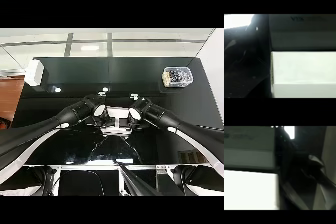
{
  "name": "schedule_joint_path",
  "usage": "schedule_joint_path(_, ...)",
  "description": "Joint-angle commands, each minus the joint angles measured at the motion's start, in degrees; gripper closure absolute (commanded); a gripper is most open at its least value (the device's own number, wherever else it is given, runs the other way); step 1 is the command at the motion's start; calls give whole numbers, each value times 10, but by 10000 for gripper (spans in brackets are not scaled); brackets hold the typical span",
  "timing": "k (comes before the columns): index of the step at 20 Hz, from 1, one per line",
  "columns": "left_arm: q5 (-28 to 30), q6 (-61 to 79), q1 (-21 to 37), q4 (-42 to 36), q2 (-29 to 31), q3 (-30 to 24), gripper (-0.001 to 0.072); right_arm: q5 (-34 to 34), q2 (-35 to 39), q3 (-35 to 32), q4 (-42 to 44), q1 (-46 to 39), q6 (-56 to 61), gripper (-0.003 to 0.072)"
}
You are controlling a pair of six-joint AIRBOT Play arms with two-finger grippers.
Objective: Fold the box and place the chain.
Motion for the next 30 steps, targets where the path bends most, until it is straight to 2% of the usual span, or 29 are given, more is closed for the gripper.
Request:
schedule_joint_path(1, -3, 2, 0, 3, 0, 0, 684, 1, -3, 0, -1, 0, 0, 671)
schedule_joint_path(5, 1, 2, 0, 3, 0, 0, 684, 2, -2, 1, -9, 0, 0, 666)
schedule_joint_path(6, 1, 2, 0, 3, 0, 0, 684, 5, 1, 1, -14, 0, 0, 519)
schedule_joint_path(7, 1, 2, 0, 3, 0, 0, 684, 8, 7, 1, -16, -1, -12, 269)
schedule_joint_path(8, 2, 2, 0, 3, 0, 0, 684, 12, 16, 1, -16, -1, -32, 232)
schedule_joint_path(11, 12, 2, 0, 5, 0, 0, 684, 42, 66, 2, -30, -1, -85, 233)
schedule_joint_path(14, 28, -47, 0, 8, -1, 0, 686, 76, 150, 7, -59, -10, -136, 232)
schedule_joint_path(17, 41, -57, 1, 12, -4, 0, 685, 80, 226, 7, -173, -47, -147, 233)
schedule_joint_path(20, 50, -56, 1, 11, -8, 0, 684, 58, 238, 2, -294, -124, -157, 233)
schedule_joint_path(22, 43, -52, 0, 10, -8, 0, 684, -33, 228, -13, -299, -209, -156, 231)
schedule_joint_path(24, 29, -49, 1, 9, -8, 0, 684, -129, 195, -16, -264, -297, -157, 7)
schedule_joint_path(26, 26, -49, 1, 9, -8, 0, 684, -199, 147, -5, -198, -368, -175, 8)
schedule_joint_path(28, 22, -49, 0, 8, -8, 0, 684, -202, 70, 58, -141, -424, -174, 10)
schedule_joint_path(30, 20, -49, 0, 7, -8, 0, 684, -142, -29, 168, -135, -452, -177, 10)
